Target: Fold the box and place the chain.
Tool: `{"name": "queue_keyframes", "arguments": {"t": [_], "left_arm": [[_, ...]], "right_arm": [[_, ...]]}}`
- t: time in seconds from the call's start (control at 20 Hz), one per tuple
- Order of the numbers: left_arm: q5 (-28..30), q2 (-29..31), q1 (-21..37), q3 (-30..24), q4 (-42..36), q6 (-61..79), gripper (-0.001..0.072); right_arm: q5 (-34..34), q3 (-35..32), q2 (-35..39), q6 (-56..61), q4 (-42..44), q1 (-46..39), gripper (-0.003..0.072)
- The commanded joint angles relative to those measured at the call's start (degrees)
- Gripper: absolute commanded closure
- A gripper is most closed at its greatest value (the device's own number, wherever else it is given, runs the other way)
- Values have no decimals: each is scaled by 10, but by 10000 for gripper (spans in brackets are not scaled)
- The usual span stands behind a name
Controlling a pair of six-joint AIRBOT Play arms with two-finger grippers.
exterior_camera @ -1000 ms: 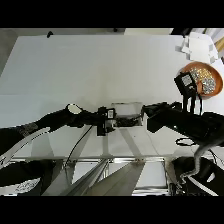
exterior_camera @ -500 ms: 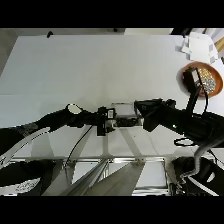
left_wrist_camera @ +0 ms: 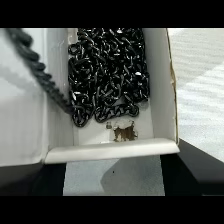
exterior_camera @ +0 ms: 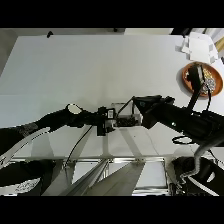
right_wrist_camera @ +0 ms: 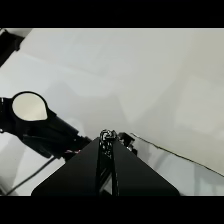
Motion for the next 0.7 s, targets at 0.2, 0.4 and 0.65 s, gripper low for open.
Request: {"name": "queue_keyframes", "arguments": {"t": [0.2,0.4,0.65], "left_arm": [[0,0,0,0,0,0,641],[0,0,0,0,0,0,641],[0,0,0,0,0,0,641]], "right_arm": [[49,0,-96,0,1,1,665],[56,0,-149,0,1,1,665],[94,0,-210,0,-3,1,665]]}}
